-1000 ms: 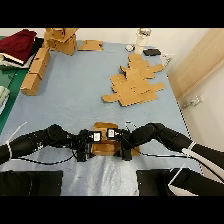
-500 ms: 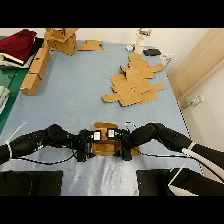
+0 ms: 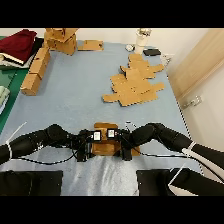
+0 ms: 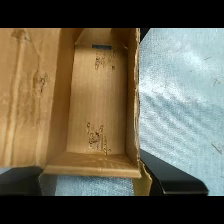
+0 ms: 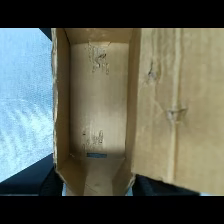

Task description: Fold the box.

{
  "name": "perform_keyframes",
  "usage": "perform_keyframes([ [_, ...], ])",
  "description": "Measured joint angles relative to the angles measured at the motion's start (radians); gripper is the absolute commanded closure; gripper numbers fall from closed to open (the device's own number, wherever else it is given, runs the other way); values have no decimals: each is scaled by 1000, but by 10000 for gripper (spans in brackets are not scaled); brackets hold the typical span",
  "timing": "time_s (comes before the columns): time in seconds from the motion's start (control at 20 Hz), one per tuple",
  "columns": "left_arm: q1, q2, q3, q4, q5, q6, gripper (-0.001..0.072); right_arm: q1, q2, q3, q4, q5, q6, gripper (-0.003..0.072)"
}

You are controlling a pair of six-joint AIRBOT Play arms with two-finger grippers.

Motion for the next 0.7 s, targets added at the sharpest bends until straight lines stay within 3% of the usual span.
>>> perform_keyframes([
  [0.1, 0, 0, 0, 0, -2, 0, 96, 0, 0, 0, -7, -1, 0, 151],
  [0.15, 0, 0, 0, 0, -3, 0, 96, 0, 0, 0, -8, -4, -1, -29],
  [0.4, 0, 0, 0, 0, -3, 0, 96, -3, 27, 23, -37, -39, 79, -29],
  [0.7, 0, 0, 0, 0, -1, 0, 96, -2, 189, 50, -274, -168, 476, -15],
])
